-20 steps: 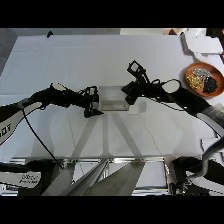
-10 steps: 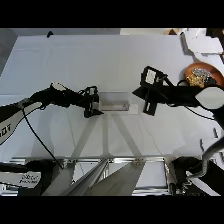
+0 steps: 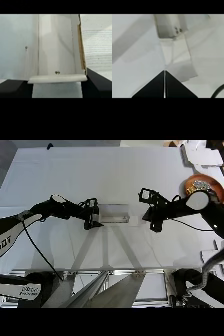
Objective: Fold the box and place the chain.
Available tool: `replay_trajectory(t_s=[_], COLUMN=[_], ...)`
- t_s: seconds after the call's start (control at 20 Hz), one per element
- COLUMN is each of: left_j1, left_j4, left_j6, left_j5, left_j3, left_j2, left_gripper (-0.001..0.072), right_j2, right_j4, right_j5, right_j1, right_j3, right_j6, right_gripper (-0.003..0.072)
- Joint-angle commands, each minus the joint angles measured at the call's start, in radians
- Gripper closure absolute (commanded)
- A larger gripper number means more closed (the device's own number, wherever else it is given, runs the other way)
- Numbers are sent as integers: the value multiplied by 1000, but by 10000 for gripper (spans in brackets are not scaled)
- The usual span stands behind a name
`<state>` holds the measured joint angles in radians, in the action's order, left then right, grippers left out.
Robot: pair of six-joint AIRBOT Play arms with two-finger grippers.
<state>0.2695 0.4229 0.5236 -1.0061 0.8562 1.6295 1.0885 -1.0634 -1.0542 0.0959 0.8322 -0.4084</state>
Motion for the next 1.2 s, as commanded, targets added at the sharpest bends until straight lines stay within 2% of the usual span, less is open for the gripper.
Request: replay_trajectory(t_s=[0.0,0.1,0.2,0.25,0.3,0.45,0.75,0.85,0.95,1.0,1.05,1.15], left_j1=[0,0,0,0,0,0,0,0,0,0,0,0], left_j4=[0,0,0,0,0,0,0,0,0,0,0,0], left_j6=[0,0,0,0,0,0,0,0,0,0,0,0], left_j5=[0,0,0,0,0,0,0,0,0,0,0,0], left_j3=[0,0,0,0,0,0,0,0,0,0,0,0], left_j2=[0,0,0,0,0,0,0,0,0,0,0,0], left_gripper=[434,434,434,434,434,434,434,434,434,434,434,434], right_j2=[161,235,288,307,321,344,362,362,362,362,362,362], right_j4=[6,97,227,289,354,469,457,457,458,459,459,464], right_j5=[121,143,154,154,154,153,151,150,150,150,150,150], right_j1=[-46,-45,-45,-45,-45,-45,4,16,21,21,21,21], right_j3=[0,0,1,0,0,0,0,0,0,0,0,0], right_j6=[132,321,504,572,641,784,812,811,811,810,810,810], right_gripper=[662,487,475,425,408,408,420,472,473,510,583,595])
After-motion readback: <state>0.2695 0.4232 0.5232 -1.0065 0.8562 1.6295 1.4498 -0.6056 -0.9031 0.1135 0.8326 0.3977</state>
